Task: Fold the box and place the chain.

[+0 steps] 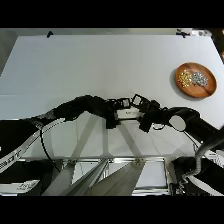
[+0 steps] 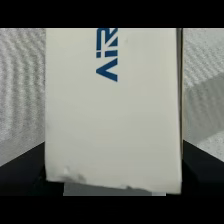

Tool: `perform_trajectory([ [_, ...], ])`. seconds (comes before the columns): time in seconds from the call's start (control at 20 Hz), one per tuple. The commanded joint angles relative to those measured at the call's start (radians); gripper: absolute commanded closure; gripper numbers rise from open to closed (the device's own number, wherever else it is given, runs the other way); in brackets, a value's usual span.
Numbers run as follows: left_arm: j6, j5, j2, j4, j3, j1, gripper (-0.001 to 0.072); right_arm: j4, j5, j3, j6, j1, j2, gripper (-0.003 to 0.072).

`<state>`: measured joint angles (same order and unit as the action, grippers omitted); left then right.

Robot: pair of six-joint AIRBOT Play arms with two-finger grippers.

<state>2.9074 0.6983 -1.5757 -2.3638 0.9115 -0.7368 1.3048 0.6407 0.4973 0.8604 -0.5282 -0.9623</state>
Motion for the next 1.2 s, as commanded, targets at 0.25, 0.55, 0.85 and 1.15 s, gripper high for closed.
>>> perform_trajectory([
  [0.25, -0.002, 0.001, 0.001, -0.002, 0.0, 0.0, 0.0394, 0.007, -0.037, -0.001, -0.001, 0.001, 0.115, 0.0341],
  [0.55, -0.002, 0.001, 0.001, -0.002, 0.0, 0.0, 0.0394, 0.0, -0.006, -0.001, -0.001, 0.0, 0.119, 0.0222],
  [0.85, -0.002, 0.001, 0.001, -0.002, 0.0, 0.0, 0.0394, -0.019, 0.024, -0.001, -0.001, 0.001, 0.133, 0.0213],
  [1.15, -0.002, 0.001, 0.001, -0.002, 0.0, 0.0, 0.0394, -0.113, 0.061, 0.0, -0.001, 0.001, 0.221, 0.0443],
])
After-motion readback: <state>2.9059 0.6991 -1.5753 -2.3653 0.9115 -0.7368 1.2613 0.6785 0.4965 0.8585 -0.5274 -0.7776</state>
